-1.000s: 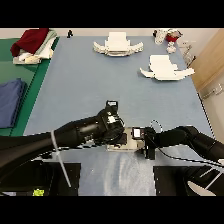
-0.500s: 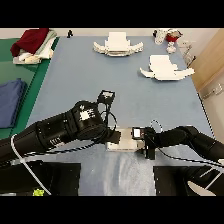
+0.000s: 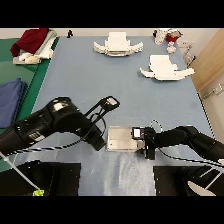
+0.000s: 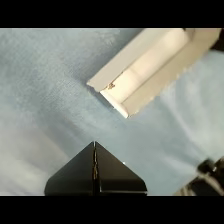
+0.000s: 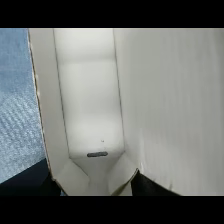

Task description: Fold the box.

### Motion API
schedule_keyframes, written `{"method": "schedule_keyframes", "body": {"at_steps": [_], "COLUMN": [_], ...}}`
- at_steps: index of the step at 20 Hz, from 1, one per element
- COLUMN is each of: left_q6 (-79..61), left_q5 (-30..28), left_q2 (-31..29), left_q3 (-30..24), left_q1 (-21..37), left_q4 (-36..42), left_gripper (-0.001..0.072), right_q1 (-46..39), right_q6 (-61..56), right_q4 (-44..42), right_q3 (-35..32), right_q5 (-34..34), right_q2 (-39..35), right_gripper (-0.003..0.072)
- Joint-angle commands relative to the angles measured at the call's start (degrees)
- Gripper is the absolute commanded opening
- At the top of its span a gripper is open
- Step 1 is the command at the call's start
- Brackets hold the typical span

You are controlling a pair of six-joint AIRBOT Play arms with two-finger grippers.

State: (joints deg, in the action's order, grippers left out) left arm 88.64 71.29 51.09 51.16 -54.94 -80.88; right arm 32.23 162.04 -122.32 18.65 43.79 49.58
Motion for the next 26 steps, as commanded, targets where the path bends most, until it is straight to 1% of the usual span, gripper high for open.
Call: {"method": "schedule_keyframes", "body": {"at_steps": [1,2,3,5,6,8,11,13,15,19,23,26], "left_q6": [-37.16,-43.34,-46.9,-52.13,-55.28,-64.94,-83.71,-91.06,-96.02,-98.57,-99.12,-103.51], "left_q5": [-4.37,-6.36,-10.03,-15.63,-18.58,-25.33,-30.21,-30.88,-30.88,-30.91,-32.33,-32.44], "left_q2": [-8.37,-9.97,-11.02,-11.04,-10.62,-9.2,-5.64,-2.99,-0.39,2.54,3.26,5.05], "left_q3": [-9.53,-12.2,-15.15,-20.15,-22.29,-26.29,-29.75,-30.27,-30.27,-30.25,-30.27,-30.27], "left_q1": [10.34,12.98,15.69,19.82,20.87,21.05,21.0,21.0,21.0,20.98,20.17,18.4], "left_q4": [13.05,16.06,18.93,23.37,25.27,29.73,40.22,46.03,49.29,51.39,51.87,56.13], "left_gripper": [0.0037,0.042,0.0697,0.0698,0.0698,0.0697,0.0697,0.0697,0.0697,0.0697,0.0697,0.0697], "right_q1": [0.02,0.02,0.02,0.04,0.02,0.02,0.02,0.02,0.02,0.02,0.02,0.02], "right_q6": [0.0,0.0,0.0,0.0,0.0,0.0,0.0,0.0,0.0,0.0,0.0,0.0], "right_q4": [-0.02,-0.02,-0.02,-0.02,0.0,-0.02,-0.02,-0.02,-0.02,-0.02,0.0,-0.02], "right_q3": [-0.02,-0.02,-0.02,-0.02,-0.02,-0.02,-0.02,-0.02,-0.02,-0.02,-0.02,-0.02], "right_q5": [-0.02,-0.02,-0.02,0.0,-0.02,-0.02,-0.02,-0.02,-0.02,-0.02,-0.02,-0.02], "right_q2": [0.04,0.04,0.04,0.04,0.04,0.04,0.04,0.04,0.04,0.04,0.04,0.04], "right_gripper": [0.0518,0.0518,0.0518,0.0518,0.0518,0.0518,0.0518,0.0518,0.0519,0.0518,0.0519,0.0518]}}
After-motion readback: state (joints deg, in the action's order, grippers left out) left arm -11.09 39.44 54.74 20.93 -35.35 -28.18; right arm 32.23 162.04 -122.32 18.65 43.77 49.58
